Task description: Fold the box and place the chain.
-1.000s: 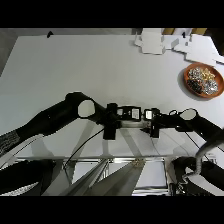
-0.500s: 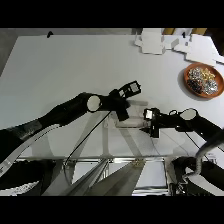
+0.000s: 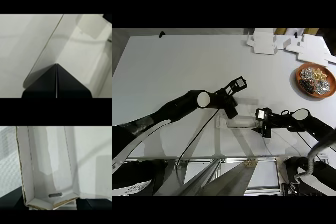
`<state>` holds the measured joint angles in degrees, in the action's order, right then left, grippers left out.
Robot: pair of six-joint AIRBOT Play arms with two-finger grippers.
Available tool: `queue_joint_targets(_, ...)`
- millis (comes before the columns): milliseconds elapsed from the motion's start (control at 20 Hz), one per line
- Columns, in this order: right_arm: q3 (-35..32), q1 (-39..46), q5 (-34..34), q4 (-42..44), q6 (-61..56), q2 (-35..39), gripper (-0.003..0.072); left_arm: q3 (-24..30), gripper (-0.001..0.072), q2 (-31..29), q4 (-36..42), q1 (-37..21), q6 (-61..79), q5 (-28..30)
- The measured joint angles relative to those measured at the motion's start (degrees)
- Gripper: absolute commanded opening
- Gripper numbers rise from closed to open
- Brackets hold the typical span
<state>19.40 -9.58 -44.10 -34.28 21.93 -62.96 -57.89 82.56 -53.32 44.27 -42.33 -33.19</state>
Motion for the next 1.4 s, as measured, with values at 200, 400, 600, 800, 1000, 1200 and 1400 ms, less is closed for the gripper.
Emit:
queue_joint_targets(200, 0.0, 0.0, 0.0, -0.2, 0.0, 0.0, 0.0337, 0.0, 0.0009, -4.3, -7.0, -1.3, -0.1, -13.1)
queue_joint_targets(400, 0.0, 0.0, 0.0, -0.2, 0.0, 0.0, 0.0337, 1.5, 0.0009, -5.7, -11.0, -2.2, 0.5, -20.4)
queue_joint_targets(600, 0.0, 0.0, 0.0, -0.1, 0.0, 0.0, 0.0337, 4.4, 0.0052, -6.1, -12.1, -2.7, 5.2, -20.2)
queue_joint_targets(800, 0.0, 0.0, 0.0, 0.0, 0.0, 0.0, 0.0337, 7.3, 0.0255, -6.2, -12.6, -4.0, 11.2, -19.8)
queue_joint_targets(1000, 0.0, 0.0, 0.0, 0.0, 0.0, 0.0, 0.0337, 9.4, 0.0349, -6.2, -12.1, -4.8, 19.7, -18.1)
queue_joint_targets(1200, 0.0, 0.0, 0.0, 0.0, 0.0, 0.0, 0.0337, 10.2, 0.0349, -6.2, -7.6, -4.9, 29.8, -14.5)
queue_joint_targets(1400, 0.0, 0.0, 0.0, 0.0, 0.0, 0.0, 0.0337, 10.4, 0.0348, -5.7, -4.2, -4.5, 36.6, -12.1)
